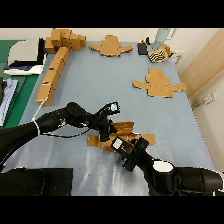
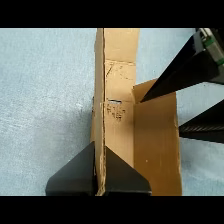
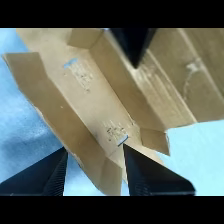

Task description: Fold the box.

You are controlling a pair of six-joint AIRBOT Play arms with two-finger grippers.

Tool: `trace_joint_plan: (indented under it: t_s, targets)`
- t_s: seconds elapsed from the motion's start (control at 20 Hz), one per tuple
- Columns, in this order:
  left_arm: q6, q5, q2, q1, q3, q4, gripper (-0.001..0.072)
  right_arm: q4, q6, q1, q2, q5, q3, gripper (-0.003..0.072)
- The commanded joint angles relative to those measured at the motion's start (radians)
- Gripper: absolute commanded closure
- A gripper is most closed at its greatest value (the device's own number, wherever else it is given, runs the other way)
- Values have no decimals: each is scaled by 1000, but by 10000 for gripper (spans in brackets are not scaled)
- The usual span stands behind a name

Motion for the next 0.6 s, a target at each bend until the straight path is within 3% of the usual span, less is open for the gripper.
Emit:
trace_joint_plan:
  t_s: [0.0,0.1,0.15,0.35,0.55]
  targets:
    - [0,0,0,-1,0,0,695,-11,24,1,0,-43,9,157]
    - [0,0,0,-1,0,0,695,-9,23,1,0,-37,9,146]
    - [0,0,0,-1,0,0,695,-8,18,1,0,-39,9,-34]
    - [0,0,0,-1,0,-2,694,38,-58,-78,2,6,4,-34]
    - [0,0,0,0,0,-2,695,119,-275,-159,65,43,3,-34]
